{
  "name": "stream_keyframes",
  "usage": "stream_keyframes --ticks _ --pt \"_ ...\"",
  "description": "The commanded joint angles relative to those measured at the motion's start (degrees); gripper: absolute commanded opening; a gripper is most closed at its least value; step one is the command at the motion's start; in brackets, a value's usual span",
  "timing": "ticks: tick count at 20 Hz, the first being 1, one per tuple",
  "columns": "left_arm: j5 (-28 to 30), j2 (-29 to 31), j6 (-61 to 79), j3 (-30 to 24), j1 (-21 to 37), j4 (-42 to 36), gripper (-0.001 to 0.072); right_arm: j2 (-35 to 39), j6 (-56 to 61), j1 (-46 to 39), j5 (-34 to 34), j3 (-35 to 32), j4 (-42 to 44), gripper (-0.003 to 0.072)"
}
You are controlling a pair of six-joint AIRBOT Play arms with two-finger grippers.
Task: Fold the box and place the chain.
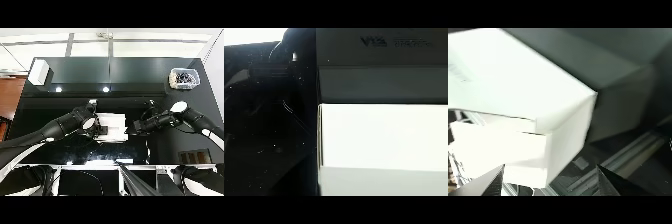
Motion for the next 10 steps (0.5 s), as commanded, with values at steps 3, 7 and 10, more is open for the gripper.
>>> stream_keyframes --ticks 3,7,10 --pt "0.0 0.0 0.0 0.1 0.0 0.0 0.0028 0.0 8.0 8.0 -5.3 1.8 -1.9 0.0587" --pt "0.0 0.0 0.0 0.1 0.0 0.0 0.0028 0.0 27.6 15.9 -11.1 6.8 -17.0 0.0586" --pt "0.0 0.0 0.0 0.1 0.0 0.0 0.0028 -0.1 40.2 21.5 -12.0 11.0 -28.5 0.0510"
